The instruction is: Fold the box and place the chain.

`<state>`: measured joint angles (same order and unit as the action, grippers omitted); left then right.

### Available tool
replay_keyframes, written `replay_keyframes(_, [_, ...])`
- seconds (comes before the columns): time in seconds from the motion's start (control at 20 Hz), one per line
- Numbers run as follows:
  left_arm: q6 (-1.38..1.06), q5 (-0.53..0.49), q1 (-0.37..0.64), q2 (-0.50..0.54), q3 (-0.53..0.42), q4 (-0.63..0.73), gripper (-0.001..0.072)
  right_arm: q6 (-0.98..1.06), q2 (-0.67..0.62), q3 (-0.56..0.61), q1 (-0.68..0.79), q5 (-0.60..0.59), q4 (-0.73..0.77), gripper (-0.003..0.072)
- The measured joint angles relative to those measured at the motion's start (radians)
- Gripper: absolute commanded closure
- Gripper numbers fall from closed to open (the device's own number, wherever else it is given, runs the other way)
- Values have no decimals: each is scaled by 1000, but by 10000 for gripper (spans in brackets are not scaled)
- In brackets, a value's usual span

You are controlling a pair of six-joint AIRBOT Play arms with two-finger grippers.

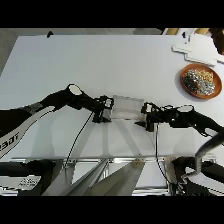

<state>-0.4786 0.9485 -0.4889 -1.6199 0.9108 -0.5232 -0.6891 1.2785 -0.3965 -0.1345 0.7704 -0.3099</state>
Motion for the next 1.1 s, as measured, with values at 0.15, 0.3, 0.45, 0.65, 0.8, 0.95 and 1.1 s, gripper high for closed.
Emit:
replay_keyframes(0.15, [0, -1, -1, -14, 0, 27, 3, 0, 0, 0, 0, 0, 0, 348])
replay_keyframes(0.3, [0, -3, -6, -25, 0, 49, 7, 0, 0, 0, 0, 0, 0, 348])
replay_keyframes(0.45, [2, -6, -8, -29, 0, 59, 377, -1, 0, 0, 0, 1, 0, 348])
replay_keyframes(0.65, [7, -1, -9, -35, 1, 63, 574, -1, 0, 0, 0, 1, -1, 348])
replay_keyframes(0.8, [10, 0, -10, -39, 1, 63, 573, 0, 0, 0, 0, 1, 0, 348])
replay_keyframes(0.95, [10, 1, -10, -40, 1, 62, 573, 0, 0, 0, 0, 1, 0, 348])
replay_keyframes(1.1, [11, 3, -10, -41, 2, 62, 573, 0, 0, 0, 0, 1, 0, 348])
